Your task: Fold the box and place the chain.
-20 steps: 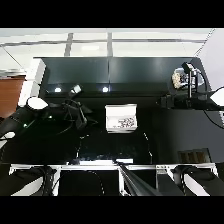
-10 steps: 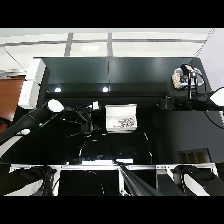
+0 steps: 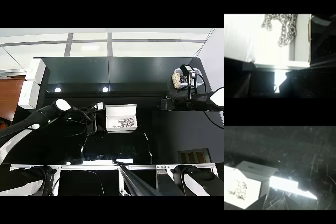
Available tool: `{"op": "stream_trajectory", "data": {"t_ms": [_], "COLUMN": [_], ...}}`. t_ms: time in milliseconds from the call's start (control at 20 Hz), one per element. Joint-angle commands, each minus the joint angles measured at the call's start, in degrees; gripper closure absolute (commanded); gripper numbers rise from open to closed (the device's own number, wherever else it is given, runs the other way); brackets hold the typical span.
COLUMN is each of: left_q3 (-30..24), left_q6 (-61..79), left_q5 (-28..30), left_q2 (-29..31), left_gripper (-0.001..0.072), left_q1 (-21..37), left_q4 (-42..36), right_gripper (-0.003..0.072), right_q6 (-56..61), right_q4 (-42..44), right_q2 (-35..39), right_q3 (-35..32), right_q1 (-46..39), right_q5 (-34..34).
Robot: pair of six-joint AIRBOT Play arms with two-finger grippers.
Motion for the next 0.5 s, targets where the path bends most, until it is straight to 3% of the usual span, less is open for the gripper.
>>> {"op": "stream_trajectory", "data": {"t_ms": [0,450], "left_q3": [0.44,0.63], "left_q6": [0.35,0.37], "left_q5": [0.09,1.68], "left_q2": [-1.11,-1.14], "left_gripper": [-0.0009,-0.0009], "left_q1": [-0.94,-2.29], "left_q4": [-0.87,-1.57], "right_gripper": [0.0424,0.0424], "right_q6": [0.02,0.02], "right_q4": [0.00,0.04], "right_q2": [0.02,0.02], "right_q3": [-0.02,-0.02], "right_q1": [-0.02,-0.02], "right_q5": [-0.04,-0.02]}}
